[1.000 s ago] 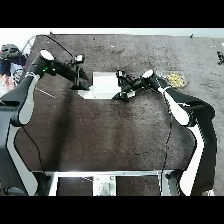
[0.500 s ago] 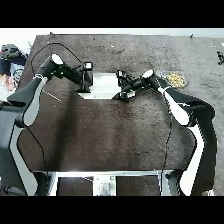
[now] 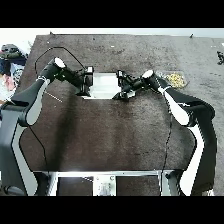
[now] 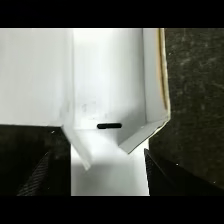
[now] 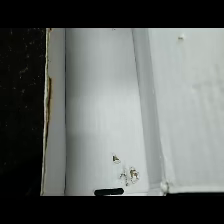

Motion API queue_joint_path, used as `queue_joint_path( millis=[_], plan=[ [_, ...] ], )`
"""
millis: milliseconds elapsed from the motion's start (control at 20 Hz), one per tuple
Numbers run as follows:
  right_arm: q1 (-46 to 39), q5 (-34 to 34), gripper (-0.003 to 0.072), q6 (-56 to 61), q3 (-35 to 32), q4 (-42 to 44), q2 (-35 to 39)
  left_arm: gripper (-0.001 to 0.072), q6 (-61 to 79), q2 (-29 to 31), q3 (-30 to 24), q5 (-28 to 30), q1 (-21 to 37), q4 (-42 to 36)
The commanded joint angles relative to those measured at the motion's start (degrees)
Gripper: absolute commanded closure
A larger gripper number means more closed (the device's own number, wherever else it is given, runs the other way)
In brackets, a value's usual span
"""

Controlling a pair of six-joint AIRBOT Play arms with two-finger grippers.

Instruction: Fold the box and place the chain.

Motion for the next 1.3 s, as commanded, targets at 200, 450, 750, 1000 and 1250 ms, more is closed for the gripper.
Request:
queue_joint_path(
  millis=[200, 450, 750, 1000, 1250],
  plan=[
    [0.04, 0.00, 0.0222, 0.02, 0.00, 0.02, -0.02, 0.0424, -0.02, -0.17, 0.00, -2.82, -0.02, -0.66],
    [0.04, 0.00, 0.0222, 0.02, 0.00, 0.04, -0.02, 0.0659, 0.02, -0.83, 0.00, -2.32, -0.02, -2.67],
    [0.04, 0.00, 0.0222, 0.02, 0.00, 0.04, -0.02, 0.0666, 0.04, -1.53, 0.00, -2.27, -0.02, -7.45],
    [0.04, 0.00, 0.0222, 0.02, 0.00, 0.02, -0.02, 0.0495, 0.02, -3.72, 0.00, -2.32, -0.02, -13.49],
    [0.04, 0.00, 0.0222, 0.02, 0.00, 0.04, -0.02, 0.0494, 0.00, -3.85, 0.00, -2.51, -0.02, -15.41]
  ],
)
